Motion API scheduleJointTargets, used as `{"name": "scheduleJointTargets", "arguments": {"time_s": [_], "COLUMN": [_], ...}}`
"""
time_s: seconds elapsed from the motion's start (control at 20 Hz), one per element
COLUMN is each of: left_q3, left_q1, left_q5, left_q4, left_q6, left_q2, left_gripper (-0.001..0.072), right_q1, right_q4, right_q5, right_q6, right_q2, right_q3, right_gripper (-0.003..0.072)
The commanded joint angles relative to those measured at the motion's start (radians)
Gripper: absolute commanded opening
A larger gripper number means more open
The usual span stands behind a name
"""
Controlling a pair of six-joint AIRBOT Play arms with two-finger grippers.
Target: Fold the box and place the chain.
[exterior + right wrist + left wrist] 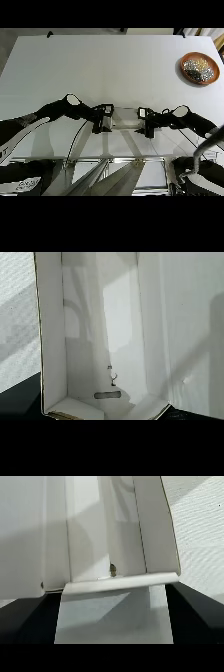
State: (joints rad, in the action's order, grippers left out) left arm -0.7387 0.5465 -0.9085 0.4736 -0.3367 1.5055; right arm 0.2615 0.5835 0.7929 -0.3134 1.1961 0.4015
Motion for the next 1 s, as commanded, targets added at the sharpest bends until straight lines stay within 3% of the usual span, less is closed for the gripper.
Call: {"name": "scheduleJointTargets", "arguments": {"time_s": [0.0, 0.6, 0.65, 0.7, 0.75, 0.8, 0.95], "left_q3": [-0.001, -0.001, 0.0, -0.001, 0.0, 0.0, 0.0], "left_q1": [0.009, 0.045, 0.052, 0.056, 0.059, 0.06, 0.06], "left_q5": [0.005, 0.071, 0.076, 0.076, 0.076, 0.076, 0.072], "left_q4": [-0.005, -0.072, -0.072, -0.07, -0.068, -0.064, -0.045], "left_q6": [0.0, 0.006, 0.006, 0.006, 0.006, 0.007, 0.007], "left_q2": [0.005, 0.032, 0.032, 0.032, 0.032, 0.033, 0.033], "left_gripper": [0.0712, 0.0689, 0.0657, 0.0548, 0.0487, 0.048, 0.025], "right_q1": [0.0, 0.0, 0.0, 0.0, 0.0, 0.0, 0.0], "right_q4": [-0.001, -0.001, -0.001, -0.001, 0.0, -0.001, -0.001], "right_q5": [0.0, 0.0, 0.0, 0.0, 0.0, 0.0, 0.0], "right_q6": [0.0, 0.0, 0.0, 0.0, 0.0, 0.0, 0.0], "right_q2": [0.0, 0.0, 0.0, 0.0, 0.0, 0.0, 0.0], "right_q3": [0.0, 0.0, 0.0, 0.0, 0.0, 0.0, 0.0], "right_gripper": [0.0341, 0.0341, 0.0341, 0.0341, 0.0341, 0.0341, 0.0341]}}
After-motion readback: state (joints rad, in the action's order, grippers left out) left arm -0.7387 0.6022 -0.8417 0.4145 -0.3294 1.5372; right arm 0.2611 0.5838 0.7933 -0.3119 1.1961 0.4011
